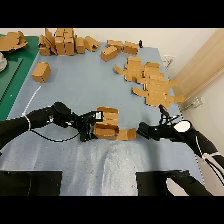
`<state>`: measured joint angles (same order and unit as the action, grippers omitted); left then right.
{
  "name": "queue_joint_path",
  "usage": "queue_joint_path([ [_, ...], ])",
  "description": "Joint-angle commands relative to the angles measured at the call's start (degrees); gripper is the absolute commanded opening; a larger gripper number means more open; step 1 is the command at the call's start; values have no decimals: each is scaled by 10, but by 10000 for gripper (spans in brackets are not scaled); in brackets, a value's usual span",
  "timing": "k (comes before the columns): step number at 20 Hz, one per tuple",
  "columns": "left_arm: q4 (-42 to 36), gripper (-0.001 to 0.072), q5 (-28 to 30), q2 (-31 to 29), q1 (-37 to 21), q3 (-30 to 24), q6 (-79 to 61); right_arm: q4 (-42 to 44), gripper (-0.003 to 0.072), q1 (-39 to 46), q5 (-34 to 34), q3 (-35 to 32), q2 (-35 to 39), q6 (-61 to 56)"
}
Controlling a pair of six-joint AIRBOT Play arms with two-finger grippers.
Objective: Fold the box.
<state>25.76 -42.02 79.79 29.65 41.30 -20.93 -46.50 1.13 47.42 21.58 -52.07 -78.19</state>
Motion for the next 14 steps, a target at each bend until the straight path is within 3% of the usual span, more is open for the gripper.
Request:
queue_joint_path([
  [1, 0, 522, 0, 0, 0, 1, 0, 67, 1, -13, 1, -8, -41, 45],
  [8, 0, 523, 0, 0, 0, 1, 0, 146, 1, -94, -30, -8, -65, 63],
  [14, 0, 523, 0, 0, 0, 1, 0, 208, 3, -109, -30, -4, -47, 98],
])
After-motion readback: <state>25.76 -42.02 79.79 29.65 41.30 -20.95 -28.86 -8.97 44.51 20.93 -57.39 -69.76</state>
